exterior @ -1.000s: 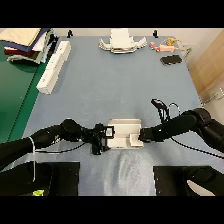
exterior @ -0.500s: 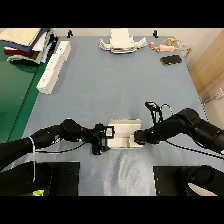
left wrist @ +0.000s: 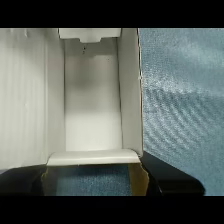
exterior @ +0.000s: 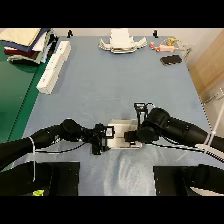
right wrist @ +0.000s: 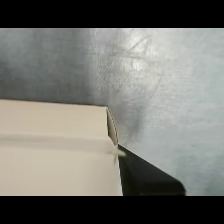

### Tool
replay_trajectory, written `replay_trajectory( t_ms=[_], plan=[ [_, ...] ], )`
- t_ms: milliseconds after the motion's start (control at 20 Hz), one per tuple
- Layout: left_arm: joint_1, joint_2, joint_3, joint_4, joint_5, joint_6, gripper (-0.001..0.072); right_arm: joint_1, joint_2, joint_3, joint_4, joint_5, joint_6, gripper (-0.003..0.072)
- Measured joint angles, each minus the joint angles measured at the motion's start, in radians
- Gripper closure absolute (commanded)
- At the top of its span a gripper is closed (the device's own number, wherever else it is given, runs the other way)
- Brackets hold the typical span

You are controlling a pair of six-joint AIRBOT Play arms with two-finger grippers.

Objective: Fold the box.

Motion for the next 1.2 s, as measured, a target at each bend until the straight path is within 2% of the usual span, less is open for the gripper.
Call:
replay_trajectory(
  t_ms=[100, 150, 200, 350, 400, 500, 750, 800, 900, 950, 1200],
  plan=[
    [0.0, 0.0, 0.0, 0.0, 0.0, 0.0, 0.0197, 0.014, -0.046, 0.027, -0.022, -0.007, 0.032, 0.0254],
    [0.0, 0.0, 0.0, 0.0, 0.0, 0.0, 0.0197, 0.019, -0.064, 0.036, -0.031, -0.011, 0.045, 0.0319],
    [0.0, 0.0, 0.0, 0.0, 0.0, 0.0, 0.0197, 0.021, -0.082, 0.043, -0.038, -0.016, 0.058, 0.0342],
    [0.0, 0.0, 0.0, 0.0, 0.0, 0.0, 0.0197, 0.026, -0.113, 0.053, -0.053, -0.023, 0.086, 0.0365],
    [0.0, 0.0, 0.0, 0.0, 0.0, -0.001, 0.0197, 0.027, -0.118, 0.055, -0.057, -0.025, 0.092, 0.051],
    [0.0, 0.0, 0.0, 0.0, -0.001, -0.003, 0.0197, 0.027, -0.124, 0.057, -0.071, -0.048, 0.102, 0.0683],
    [0.0, 0.0, 0.0, 0.0, -0.001, -0.002, 0.0197, 0.028, -0.13, 0.06, -0.076, -0.054, 0.106, 0.0684],
    [0.0, 0.0, 0.0, 0.0, -0.001, -0.001, 0.0196, 0.028, -0.13, 0.06, -0.076, -0.059, 0.106, 0.0646],
    [0.0, 0.0, 0.0, 0.0, 0.0, 0.002, 0.0197, 0.029, -0.132, 0.058, -0.075, -0.064, 0.101, 0.0249],
    [0.0, 0.0, 0.0, 0.0, 0.0, 0.003, 0.0197, 0.029, -0.13, 0.059, -0.06, -0.067, 0.093, 0.0204],
    [0.0, 0.0, 0.0, 0.0, 0.0, 0.002, 0.0196, 0.028, -0.089, 0.061, -0.004, -0.086, 0.048, 0.0204]
  ],
)
